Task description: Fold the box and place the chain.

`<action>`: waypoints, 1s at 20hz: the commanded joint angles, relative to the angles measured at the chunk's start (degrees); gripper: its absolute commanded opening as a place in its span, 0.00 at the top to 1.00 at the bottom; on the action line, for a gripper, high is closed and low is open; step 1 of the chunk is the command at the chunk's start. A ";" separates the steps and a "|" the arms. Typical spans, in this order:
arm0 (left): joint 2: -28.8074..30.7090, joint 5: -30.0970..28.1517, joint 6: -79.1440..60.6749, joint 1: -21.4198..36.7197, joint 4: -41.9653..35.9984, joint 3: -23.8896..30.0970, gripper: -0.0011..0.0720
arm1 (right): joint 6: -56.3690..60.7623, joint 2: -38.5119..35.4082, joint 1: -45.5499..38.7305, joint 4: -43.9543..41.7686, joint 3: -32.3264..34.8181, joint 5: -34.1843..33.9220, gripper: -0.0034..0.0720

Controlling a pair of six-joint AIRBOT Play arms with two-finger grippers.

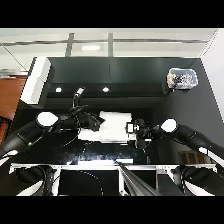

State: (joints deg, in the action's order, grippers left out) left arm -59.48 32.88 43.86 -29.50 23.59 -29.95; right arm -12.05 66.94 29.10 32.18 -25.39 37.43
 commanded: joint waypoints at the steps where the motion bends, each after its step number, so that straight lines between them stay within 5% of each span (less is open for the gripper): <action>1: -4.52 -10.75 -1.86 -0.48 -3.63 0.26 0.95 | 0.02 0.00 0.04 -0.13 0.04 -0.15 0.30; 5: -11.80 -0.55 -2.19 -0.48 -1.51 -0.92 0.95 | 0.02 0.00 0.07 -0.15 0.04 -0.17 0.30; 9: -11.98 0.57 -2.34 -0.09 0.68 -2.69 0.95 | 0.02 0.00 0.04 -0.17 0.04 -0.17 0.30; 15: -1.55 11.93 0.55 7.28 22.40 -9.18 0.95 | 0.04 0.00 0.04 -0.17 0.04 -0.17 0.30; 20: 8.68 16.44 -9.81 15.96 25.44 -2.38 0.93 | 0.04 0.00 0.04 -0.17 0.04 -0.17 0.30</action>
State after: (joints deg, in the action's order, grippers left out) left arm -55.31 46.00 38.52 -17.80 45.32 -35.66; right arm -12.03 66.94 29.10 32.01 -25.34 37.26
